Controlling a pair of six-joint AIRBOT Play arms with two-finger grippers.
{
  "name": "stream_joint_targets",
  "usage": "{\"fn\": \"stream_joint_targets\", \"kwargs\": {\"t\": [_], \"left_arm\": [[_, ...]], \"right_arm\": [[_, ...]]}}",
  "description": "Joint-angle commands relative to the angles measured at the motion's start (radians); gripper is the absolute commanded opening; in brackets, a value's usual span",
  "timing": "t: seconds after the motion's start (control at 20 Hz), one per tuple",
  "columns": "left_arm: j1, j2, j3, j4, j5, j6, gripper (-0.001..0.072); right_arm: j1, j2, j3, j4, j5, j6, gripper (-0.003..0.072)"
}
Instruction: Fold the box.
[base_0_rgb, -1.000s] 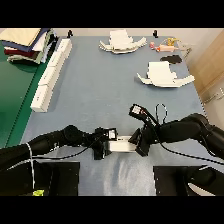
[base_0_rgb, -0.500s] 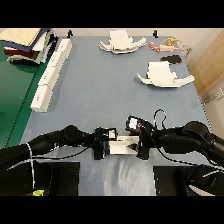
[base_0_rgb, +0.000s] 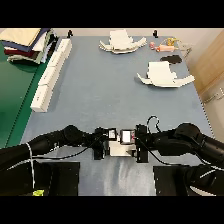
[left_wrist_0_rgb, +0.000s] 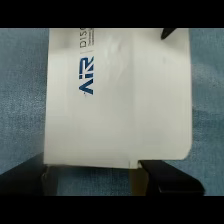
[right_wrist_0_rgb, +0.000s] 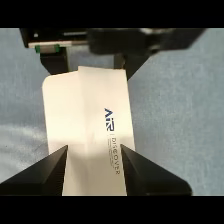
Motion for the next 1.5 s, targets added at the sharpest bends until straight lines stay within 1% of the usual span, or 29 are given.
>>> {"fn": "stream_joint_targets", "kwargs": {"t": [0.0, 0.15, 0.25, 0.45, 0.55, 0.65, 0.95, 1.1, 1.15, 1.3, 1.45], "left_arm": [[0.001, 0.001, -0.001, 0.000, 0.000, 0.000, 0.0404], [0.001, 0.001, -0.001, 0.000, 0.000, 0.000, 0.0404], [0.001, 0.001, -0.001, 0.000, 0.000, 0.000, 0.0404], [0.001, 0.001, -0.001, 0.000, 0.000, 0.000, 0.0404], [0.001, 0.001, -0.001, 0.000, 0.000, 0.000, 0.0404], [0.001, 0.001, -0.001, 0.000, 0.000, 0.000, 0.0404], [0.001, 0.001, -0.001, 0.000, 0.000, 0.000, 0.0404], [0.001, 0.001, -0.001, 0.000, 0.000, 0.000, 0.0404], [0.001, 0.001, -0.001, 0.000, 0.000, 0.000, 0.0404], [0.001, 0.001, -0.001, 0.000, 0.000, 0.000, 0.0404], [0.001, 0.001, -0.001, 0.000, 0.000, 0.000, 0.0404]], "right_arm": [[0.013, -0.043, 0.000, -0.068, 0.008, -0.015, 0.0540], [0.013, -0.044, 0.003, -0.119, 0.031, -0.016, 0.0541], [0.018, -0.044, 0.016, -0.119, 0.032, -0.016, 0.0541], [0.086, -0.044, 0.022, -0.126, 0.038, -0.021, 0.0540], [0.107, -0.044, 0.022, -0.118, 0.037, 0.002, 0.0539], [0.104, -0.044, 0.023, -0.077, 0.038, 0.022, 0.0537], [0.108, -0.036, 0.024, -0.089, 0.040, 0.081, 0.0536], [0.133, -0.019, 0.024, -0.158, 0.035, 0.131, 0.0529], [0.146, -0.019, 0.024, -0.195, 0.041, 0.168, 0.0516], [0.172, -0.034, 0.024, -0.309, 0.077, 0.227, 0.0513], [0.181, -0.050, 0.024, -0.328, 0.111, 0.227, 0.0513]]}}
